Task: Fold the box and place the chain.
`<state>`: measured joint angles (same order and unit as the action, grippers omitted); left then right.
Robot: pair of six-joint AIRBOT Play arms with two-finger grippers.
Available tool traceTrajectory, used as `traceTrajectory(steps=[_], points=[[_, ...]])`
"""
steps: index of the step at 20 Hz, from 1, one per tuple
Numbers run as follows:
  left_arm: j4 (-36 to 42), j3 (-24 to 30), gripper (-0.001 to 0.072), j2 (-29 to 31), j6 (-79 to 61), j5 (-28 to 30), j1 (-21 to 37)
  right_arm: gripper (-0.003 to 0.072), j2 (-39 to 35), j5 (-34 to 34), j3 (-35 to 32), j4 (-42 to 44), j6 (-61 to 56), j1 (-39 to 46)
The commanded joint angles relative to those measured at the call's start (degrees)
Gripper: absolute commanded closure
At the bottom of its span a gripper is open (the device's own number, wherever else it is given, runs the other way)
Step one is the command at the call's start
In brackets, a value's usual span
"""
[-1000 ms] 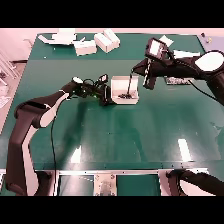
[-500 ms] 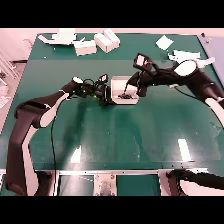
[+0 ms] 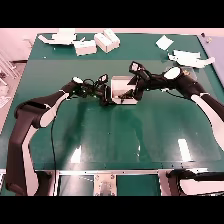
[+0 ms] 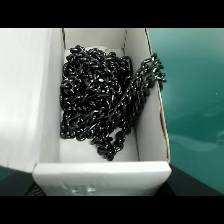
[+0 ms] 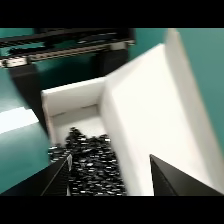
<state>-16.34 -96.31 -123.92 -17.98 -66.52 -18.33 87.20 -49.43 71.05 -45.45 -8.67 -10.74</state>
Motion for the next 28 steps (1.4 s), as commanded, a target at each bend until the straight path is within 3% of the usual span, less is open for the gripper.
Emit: traceTrajectory(steps=[1,5,6,7,11,13,28], points=[[0.0,0.0,0.0364,0.0,0.0,0.0,0.0,0.0106,0.2,1.6,2.0,0.0,-4.5,1.3],[0.0,0.0,0.0364,0.0,0.0,0.0,0.0,0.0118,-0.9,-13.2,2.2,-0.1,-7.6,2.3],[0.0,0.0,0.0364,0.0,0.0,0.0,0.0,0.0269,-0.9,-16.6,2.1,-0.7,-7.8,2.3],[0.0,0.0,0.0364,0.0,0.0,0.0,0.0,0.036,-0.9,-18.6,2.1,-1.1,-7.8,2.3],[0.0,0.0,0.0364,0.0,0.0,0.0,0.0,0.0358,-1.0,-23.7,2.1,-1.1,-7.2,2.3],[0.0,0.0,0.0364,0.0,0.0,0.0,0.0,0.0206,-1.0,-26.1,2.1,-1.1,-7.2,2.3],[0.1,0.0,0.0364,0.0,0.0,-0.1,0.0,0.0256,7.6,-22.3,0.7,5.9,-10.7,2.3]])
